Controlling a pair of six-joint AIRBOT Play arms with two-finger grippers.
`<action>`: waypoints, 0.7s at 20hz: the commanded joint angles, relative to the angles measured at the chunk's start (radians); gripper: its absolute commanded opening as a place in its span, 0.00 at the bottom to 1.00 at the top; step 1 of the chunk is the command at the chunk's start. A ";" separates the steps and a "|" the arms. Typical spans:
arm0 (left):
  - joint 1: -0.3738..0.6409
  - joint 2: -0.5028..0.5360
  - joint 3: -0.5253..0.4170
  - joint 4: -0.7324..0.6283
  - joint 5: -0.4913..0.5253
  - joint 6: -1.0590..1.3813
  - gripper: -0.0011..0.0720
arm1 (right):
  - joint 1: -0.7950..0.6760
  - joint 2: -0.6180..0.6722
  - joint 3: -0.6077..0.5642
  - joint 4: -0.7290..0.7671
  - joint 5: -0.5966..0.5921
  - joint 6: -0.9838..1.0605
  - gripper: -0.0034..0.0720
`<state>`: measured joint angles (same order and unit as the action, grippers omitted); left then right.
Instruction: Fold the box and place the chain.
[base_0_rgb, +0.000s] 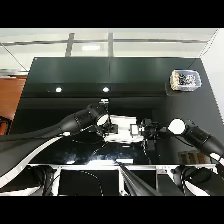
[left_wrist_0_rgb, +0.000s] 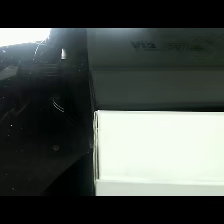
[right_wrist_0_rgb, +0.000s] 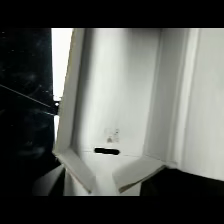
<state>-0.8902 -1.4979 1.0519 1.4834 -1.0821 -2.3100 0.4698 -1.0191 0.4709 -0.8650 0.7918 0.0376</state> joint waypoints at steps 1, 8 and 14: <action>0.000 0.001 0.000 -0.003 0.000 0.011 0.05 | 0.000 -0.002 -0.001 0.010 -0.054 0.001 0.66; 0.000 0.000 0.000 -0.004 0.000 0.010 0.05 | 0.034 -0.054 -0.001 0.177 -0.056 0.001 0.30; 0.000 0.000 0.000 -0.004 0.003 0.010 0.05 | 0.060 -0.081 -0.001 0.282 -0.148 0.001 0.30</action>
<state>-0.8902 -1.4979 1.0519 1.4822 -1.0863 -2.3013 0.5220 -1.0916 0.4702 -0.6186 0.6788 0.0383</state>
